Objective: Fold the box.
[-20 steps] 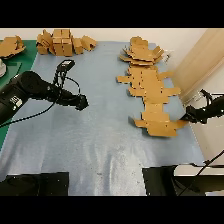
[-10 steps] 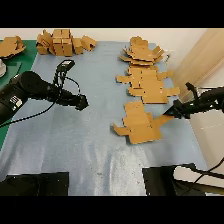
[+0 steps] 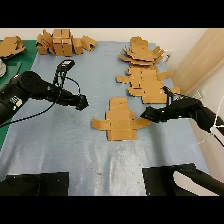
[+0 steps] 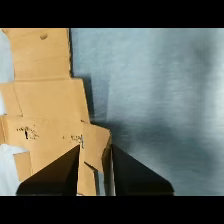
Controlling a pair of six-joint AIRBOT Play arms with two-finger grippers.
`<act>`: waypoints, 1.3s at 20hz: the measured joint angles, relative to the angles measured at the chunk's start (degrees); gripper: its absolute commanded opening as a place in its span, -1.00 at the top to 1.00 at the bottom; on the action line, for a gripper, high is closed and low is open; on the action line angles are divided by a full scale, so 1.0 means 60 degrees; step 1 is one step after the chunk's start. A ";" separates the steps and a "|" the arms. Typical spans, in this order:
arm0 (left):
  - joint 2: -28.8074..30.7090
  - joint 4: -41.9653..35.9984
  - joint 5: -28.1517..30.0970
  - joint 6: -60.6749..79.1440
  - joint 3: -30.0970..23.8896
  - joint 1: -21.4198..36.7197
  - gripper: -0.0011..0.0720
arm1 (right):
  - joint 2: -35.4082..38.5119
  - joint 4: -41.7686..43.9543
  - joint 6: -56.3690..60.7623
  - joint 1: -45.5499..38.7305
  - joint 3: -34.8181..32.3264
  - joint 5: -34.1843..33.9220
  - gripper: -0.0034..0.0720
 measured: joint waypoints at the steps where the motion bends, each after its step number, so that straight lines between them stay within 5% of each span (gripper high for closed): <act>1: 0.0000 -0.0004 0.0000 0.0000 0.0000 0.0000 -0.75 | -0.0087 -0.0062 0.0102 0.0131 -0.0062 0.0044 0.11; 5: 0.0000 0.0000 0.0000 0.0000 0.0000 0.0000 -0.75 | -0.0495 -0.0284 0.0313 0.0382 -0.0168 0.0076 0.15; 9: 0.0000 0.0000 0.0106 0.0004 0.0000 0.0000 -0.75 | -0.0703 -0.0306 0.0288 0.0452 -0.0204 0.0084 0.58; 10: 0.0000 -0.0004 0.0138 0.0004 0.0000 0.0000 -0.75 | -0.0725 -0.0244 0.0168 0.0455 -0.0204 0.0047 0.90; 19: -0.0117 -0.0386 0.1341 -0.0222 0.0000 0.0000 -0.76 | -0.0750 0.1789 -0.2317 0.1075 -0.0266 -0.0277 0.91; 26: -0.1220 -0.1089 -0.0029 -0.0452 -0.0015 0.0841 -0.61 | 0.0834 0.2266 -0.3381 0.2302 -0.1734 0.0576 0.91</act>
